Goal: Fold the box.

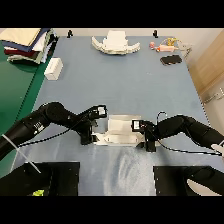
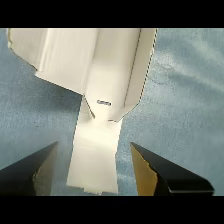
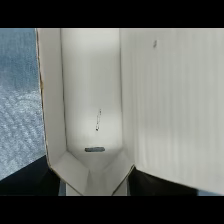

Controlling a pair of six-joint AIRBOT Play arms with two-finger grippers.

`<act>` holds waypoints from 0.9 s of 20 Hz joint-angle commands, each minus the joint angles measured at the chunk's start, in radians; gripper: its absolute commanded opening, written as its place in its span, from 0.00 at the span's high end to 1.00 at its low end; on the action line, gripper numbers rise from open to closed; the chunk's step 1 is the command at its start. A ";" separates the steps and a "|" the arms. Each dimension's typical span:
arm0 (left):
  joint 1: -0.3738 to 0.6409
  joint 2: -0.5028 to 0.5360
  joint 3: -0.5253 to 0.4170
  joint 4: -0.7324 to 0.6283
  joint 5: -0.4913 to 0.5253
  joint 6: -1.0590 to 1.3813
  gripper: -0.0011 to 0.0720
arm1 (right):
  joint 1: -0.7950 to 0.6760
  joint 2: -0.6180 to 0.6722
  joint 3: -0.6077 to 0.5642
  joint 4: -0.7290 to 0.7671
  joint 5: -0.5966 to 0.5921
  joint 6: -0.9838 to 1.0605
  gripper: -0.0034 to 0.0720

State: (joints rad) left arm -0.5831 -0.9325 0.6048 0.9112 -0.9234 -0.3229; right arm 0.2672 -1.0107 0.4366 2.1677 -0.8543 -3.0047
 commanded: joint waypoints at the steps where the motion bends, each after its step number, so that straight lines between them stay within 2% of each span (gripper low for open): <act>1: 0.010 -0.061 -0.009 -0.082 0.000 0.203 0.03 | 0.000 0.001 0.001 0.001 0.000 0.001 0.29; 5: -0.021 -0.138 -0.009 -0.204 0.037 0.325 0.03 | 0.000 0.001 0.001 0.001 0.000 0.001 0.29; 6: -0.032 -0.154 -0.009 -0.219 0.052 0.333 0.11 | 0.000 0.001 0.001 0.001 0.000 0.001 0.29; 7: -0.045 -0.167 -0.008 -0.220 0.065 0.334 0.29 | 0.000 0.001 0.001 0.001 0.000 0.001 0.29; 10: -0.068 -0.189 -0.008 -0.221 0.067 0.334 0.67 | 0.000 0.001 0.001 0.001 0.000 0.000 0.29; 11: -0.074 -0.194 -0.008 -0.224 0.072 0.334 0.70 | 0.000 0.001 0.001 0.001 0.000 0.000 0.29; 12: -0.078 -0.198 -0.008 -0.229 0.082 0.335 0.79 | 0.000 0.001 0.001 0.001 0.000 0.000 0.29; 13: -0.079 -0.203 -0.008 -0.241 0.101 0.334 0.83 | 0.000 0.001 0.001 0.001 0.000 0.001 0.29; 18: -0.113 -0.211 -0.008 -0.269 0.185 0.348 0.83 | 0.000 0.001 0.001 0.001 0.000 0.000 0.29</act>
